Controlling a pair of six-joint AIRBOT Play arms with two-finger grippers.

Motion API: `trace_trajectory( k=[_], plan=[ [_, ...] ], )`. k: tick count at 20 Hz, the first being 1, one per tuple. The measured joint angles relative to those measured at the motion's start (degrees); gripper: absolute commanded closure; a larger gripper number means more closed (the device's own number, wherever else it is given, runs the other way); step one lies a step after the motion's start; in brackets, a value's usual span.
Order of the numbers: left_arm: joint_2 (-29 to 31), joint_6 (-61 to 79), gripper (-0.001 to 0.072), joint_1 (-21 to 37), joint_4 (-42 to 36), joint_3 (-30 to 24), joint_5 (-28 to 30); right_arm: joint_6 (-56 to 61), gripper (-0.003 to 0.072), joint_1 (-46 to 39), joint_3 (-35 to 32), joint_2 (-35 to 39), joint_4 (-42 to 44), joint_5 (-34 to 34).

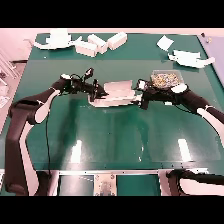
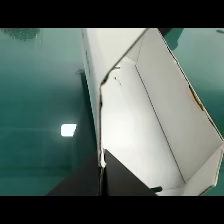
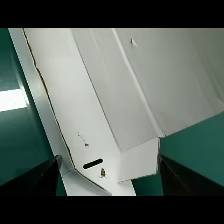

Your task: Fold the box and place the chain.

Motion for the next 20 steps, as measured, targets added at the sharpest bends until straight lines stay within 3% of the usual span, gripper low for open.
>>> trace_trajectory(
  k=[10, 20],
  plan=[
    [0.0, 0.0, 0.0689, 0.0, 0.0, 0.0, 0.1, -5.1, -0.0034, -0.9, 1.9, -2.4, 0.0, 1.6],
    [0.0, 0.0, 0.0689, 0.0, 0.1, 0.0, 0.1, -6.3, -0.0034, -2.8, 9.5, -8.7, 0.1, 10.2]
  ],
)
